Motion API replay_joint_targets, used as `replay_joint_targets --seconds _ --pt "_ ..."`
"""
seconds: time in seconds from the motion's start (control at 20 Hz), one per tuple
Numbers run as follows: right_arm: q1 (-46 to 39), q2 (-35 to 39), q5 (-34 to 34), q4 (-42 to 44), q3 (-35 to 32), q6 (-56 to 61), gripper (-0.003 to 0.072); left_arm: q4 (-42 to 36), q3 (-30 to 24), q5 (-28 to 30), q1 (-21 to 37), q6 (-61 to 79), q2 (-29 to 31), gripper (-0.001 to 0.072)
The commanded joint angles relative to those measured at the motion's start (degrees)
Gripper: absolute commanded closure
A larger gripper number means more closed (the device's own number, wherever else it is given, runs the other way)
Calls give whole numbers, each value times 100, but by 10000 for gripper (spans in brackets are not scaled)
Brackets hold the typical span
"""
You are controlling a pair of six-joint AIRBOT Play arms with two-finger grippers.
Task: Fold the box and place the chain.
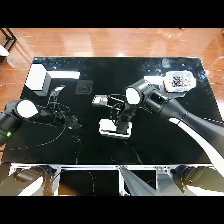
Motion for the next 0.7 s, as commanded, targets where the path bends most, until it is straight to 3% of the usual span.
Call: replay_joint_targets --seconds 0.0,0.05,0.65 --pt "2 2 -37 -11 2 2 425 2 -2 0 4 0 -2 82" --pt "2 2 -39 -9 2 0 457 2 -2 0 4 0 -2 82" --pt "2 2 -87 22 -236 9 451 2 -2 0 4 0 -2 83"
